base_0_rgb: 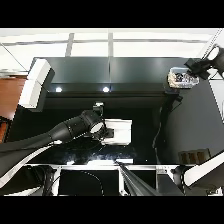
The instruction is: Fold the box and place the chain.
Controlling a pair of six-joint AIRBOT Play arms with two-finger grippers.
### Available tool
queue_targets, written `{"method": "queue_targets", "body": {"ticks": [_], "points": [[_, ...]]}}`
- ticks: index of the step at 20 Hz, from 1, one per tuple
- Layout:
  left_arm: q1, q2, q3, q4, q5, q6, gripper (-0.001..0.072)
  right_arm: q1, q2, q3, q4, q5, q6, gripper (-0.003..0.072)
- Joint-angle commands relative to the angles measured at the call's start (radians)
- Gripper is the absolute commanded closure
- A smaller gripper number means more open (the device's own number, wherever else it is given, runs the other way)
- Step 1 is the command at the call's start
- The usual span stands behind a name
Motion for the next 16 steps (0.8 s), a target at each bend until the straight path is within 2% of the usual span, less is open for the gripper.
{"method": "queue_targets", "body": {"ticks": [1, 5, 11, 12, 14, 16], "points": [[0.001, 0.0, 0.0, 0.0, 0.002, 0.0, 0.0677, -0.006, 0.112, 0.001, 0.018, 0.106, -0.222, 0.0635], [0.001, 0.0, 0.0, 0.0, 0.001, 0.0, 0.0677, -0.006, 0.282, 0.001, 0.057, 0.111, -0.357, 0.0636], [0.001, 0.0, 0.0, 0.0, 0.002, 0.0, 0.0677, -0.01, 0.55, 0.001, 0.101, 0.099, -0.441, 0.0636], [0.001, 0.0, 0.0, 0.0, 0.002, 0.0, 0.0677, -0.014, 0.595, 0.001, 0.147, 0.111, -0.457, 0.0636], [0.001, 0.0, 0.0, 0.0, 0.002, 0.0, 0.0677, -0.009, 0.681, -0.005, 0.206, 0.215, -0.46, 0.0636], [0.001, 0.0, 0.0, 0.0, 0.002, 0.0, 0.0677, 0.021, 0.783, -0.056, 0.21, 0.23, -0.465, 0.0636]]}}
